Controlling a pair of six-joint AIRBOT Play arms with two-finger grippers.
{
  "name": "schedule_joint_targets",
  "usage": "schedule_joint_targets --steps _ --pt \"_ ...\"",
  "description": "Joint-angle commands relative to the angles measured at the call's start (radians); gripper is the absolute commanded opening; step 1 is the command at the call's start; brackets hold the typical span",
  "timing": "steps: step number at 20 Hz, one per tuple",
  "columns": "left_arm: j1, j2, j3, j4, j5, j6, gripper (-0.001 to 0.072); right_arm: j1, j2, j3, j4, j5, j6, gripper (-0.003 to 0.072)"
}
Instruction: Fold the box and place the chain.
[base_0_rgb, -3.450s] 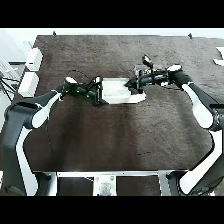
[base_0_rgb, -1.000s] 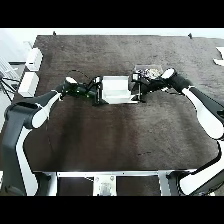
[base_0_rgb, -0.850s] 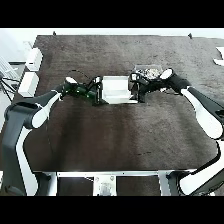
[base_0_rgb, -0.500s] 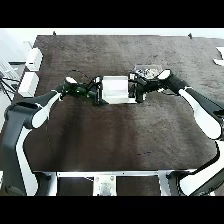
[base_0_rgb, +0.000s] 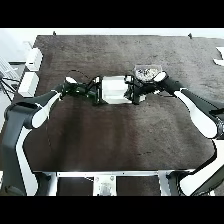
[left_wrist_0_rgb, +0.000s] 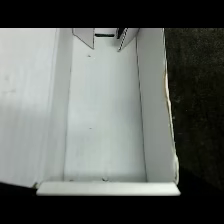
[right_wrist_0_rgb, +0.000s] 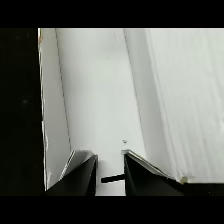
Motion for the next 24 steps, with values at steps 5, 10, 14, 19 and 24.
schedule_joint_targets --steps 5,10,14,19,24 --pt "-0.001 0.000 -0.001 -0.001 0.002 -0.001 0.0526 0.002 -0.007 0.000 0.022 0.002 0.000 0.0456" --pt "-0.001 0.000 -0.001 -0.001 0.003 -0.001 0.0526 0.000 -0.007 0.000 0.018 0.002 0.000 0.0624" --pt "-0.001 0.000 -0.001 -0.001 0.003 -0.001 0.0526 -0.014 -0.006 0.000 -0.024 0.003 0.005 0.0543" --pt "-0.001 0.000 0.000 -0.001 0.003 -0.001 0.0526 -0.064 0.001 0.000 -0.087 0.090 0.044 0.0002" --pt "-0.001 0.000 0.000 -0.001 0.003 -0.001 0.0526 -0.127 0.082 0.000 -0.083 0.092 0.147 0.0001"
